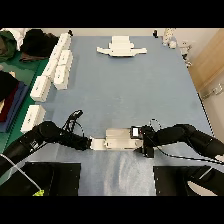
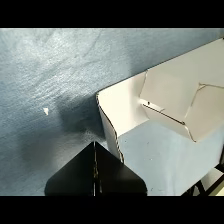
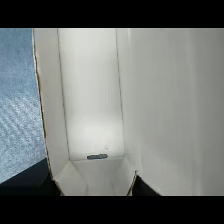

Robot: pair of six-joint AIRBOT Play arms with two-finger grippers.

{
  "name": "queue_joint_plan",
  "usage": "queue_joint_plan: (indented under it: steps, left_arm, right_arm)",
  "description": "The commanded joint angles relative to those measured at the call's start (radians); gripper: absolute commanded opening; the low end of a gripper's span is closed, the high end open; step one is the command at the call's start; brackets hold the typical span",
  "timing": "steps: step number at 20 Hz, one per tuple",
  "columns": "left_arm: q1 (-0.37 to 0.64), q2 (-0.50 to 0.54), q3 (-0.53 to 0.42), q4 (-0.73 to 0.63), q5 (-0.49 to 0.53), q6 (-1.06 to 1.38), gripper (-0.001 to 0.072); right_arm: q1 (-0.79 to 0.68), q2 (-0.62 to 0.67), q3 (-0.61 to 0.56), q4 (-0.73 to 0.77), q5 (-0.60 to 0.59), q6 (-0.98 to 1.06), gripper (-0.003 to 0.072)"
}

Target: Fold the box.

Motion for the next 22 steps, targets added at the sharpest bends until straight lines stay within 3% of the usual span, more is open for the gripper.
queue_joint_plan:
  steps: [1,5,11,22]
  left_arm:
    - [-0.002,-0.012,0.001,0.012,0.001,-0.017,0.0016]
    - [-0.051,-0.071,0.005,-0.043,0.034,0.021,0.0016]
    - [-0.081,-0.08,0.009,-0.071,0.064,0.021,0.0016]
    - [-0.081,-0.08,0.082,-0.081,0.011,0.018,0.0018]
  right_arm:
    - [0.0,-0.001,0.0,0.0,0.0,0.0,0.0507]
    - [0.0,-0.001,0.0,0.0,0.0,0.0,0.0507]
    - [0.0,-0.001,0.0,0.0,0.0,0.0,0.0507]
    - [0.0,-0.001,0.0,0.0,0.0,0.0,0.0507]
